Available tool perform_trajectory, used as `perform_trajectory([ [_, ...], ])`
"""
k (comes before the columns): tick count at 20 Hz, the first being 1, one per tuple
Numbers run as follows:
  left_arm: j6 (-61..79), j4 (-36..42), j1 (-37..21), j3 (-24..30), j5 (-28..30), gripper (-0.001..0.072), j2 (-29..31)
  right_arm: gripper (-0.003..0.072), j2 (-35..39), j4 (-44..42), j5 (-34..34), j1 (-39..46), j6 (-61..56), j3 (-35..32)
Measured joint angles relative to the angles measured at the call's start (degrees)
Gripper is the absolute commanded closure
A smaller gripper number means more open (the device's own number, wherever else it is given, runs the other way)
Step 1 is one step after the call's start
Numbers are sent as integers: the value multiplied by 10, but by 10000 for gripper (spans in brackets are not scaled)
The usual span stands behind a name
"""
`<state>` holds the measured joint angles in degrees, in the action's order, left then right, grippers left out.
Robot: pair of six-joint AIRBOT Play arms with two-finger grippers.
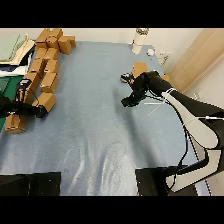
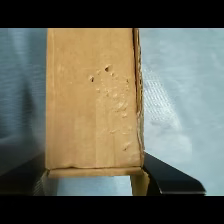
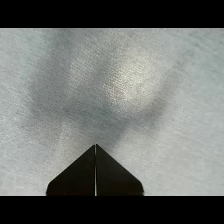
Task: Fold the box.
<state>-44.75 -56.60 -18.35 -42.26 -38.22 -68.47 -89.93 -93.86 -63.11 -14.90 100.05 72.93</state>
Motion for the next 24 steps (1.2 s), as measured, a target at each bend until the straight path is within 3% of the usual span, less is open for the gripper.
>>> perform_trajectory([
  [7, -12, 15, -8, -3, 116, 242, -25, 682, 0, -14, 8, -2, 0, 0],
  [15, -12, 41, 31, -39, 160, 243, -85, 682, 0, -37, 36, -3, -1, 0],
  [21, -13, 39, 34, -47, 174, 242, -98, 682, 0, -47, 39, -4, -1, 0],
  [22, -13, 39, 34, -47, 172, 207, -101, 682, 0, -50, 39, -5, -1, 0],
  [24, -13, 38, 33, -48, 163, 38, -106, 682, 0, -53, 39, -5, -1, 0],
])
